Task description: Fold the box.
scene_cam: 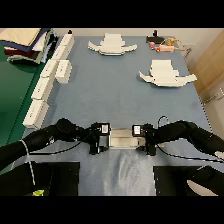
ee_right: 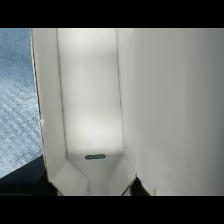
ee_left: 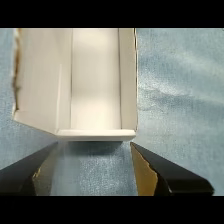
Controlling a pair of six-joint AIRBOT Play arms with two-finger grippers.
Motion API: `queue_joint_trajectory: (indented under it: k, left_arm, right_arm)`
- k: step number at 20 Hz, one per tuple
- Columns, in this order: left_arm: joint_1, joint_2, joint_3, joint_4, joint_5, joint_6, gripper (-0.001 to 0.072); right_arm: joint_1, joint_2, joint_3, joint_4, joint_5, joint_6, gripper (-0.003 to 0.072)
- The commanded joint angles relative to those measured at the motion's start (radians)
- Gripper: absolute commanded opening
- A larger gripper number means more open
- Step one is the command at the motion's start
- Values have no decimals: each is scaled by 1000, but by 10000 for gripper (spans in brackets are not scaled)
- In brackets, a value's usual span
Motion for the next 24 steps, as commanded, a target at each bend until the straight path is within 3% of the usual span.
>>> queue_joint_trajectory:
  k: [1, 9, 14, 24]
  left_arm:
    - [-17, -35, -6, -58, 21, 60, 704]
    - [-30, -42, -1, -84, 50, 66, 704]
    - [-82, -52, 4, -83, 117, 66, 705]
    - [-84, -89, 39, -79, 88, 70, 703]
  right_arm:
    - [0, 0, 0, 0, 0, 0, 526]
    - [0, 0, 0, 0, 0, 0, 526]
    - [0, 0, 0, 0, 0, 0, 526]
    - [0, 0, 0, 0, 0, 0, 526]
